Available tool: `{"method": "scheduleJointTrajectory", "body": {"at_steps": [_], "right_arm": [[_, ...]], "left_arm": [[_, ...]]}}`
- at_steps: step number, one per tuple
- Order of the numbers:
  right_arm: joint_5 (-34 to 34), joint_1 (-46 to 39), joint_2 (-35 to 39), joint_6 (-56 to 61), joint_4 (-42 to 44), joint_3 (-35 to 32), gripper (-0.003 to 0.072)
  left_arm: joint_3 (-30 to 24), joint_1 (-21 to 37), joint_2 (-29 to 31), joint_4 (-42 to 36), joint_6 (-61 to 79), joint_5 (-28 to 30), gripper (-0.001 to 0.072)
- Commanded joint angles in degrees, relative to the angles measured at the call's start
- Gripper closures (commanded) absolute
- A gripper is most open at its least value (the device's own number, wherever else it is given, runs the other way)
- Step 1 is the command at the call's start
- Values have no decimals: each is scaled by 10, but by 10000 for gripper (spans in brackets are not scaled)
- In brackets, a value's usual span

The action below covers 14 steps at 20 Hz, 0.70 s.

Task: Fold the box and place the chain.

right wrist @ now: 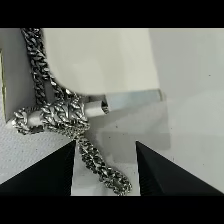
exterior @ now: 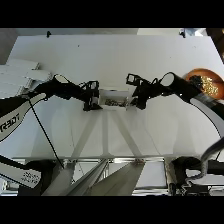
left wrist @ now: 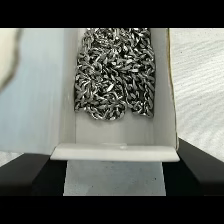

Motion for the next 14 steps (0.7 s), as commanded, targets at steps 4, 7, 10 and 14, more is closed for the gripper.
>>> {"method": "scheduleJointTrajectory", "body": {"at_steps": [4,7,10,14], "right_arm": [[1,31,-29,-37,-1,-1,269],[-3,37,-41,-37,1,-1,293],[2,36,-45,-35,-14,-1,534],[2,36,-37,-4,-54,-1,673]], "left_arm": [[0,0,0,0,0,0,430],[0,0,0,0,0,0,430],[0,0,0,0,0,0,430],[0,0,0,0,0,0,430]]}}
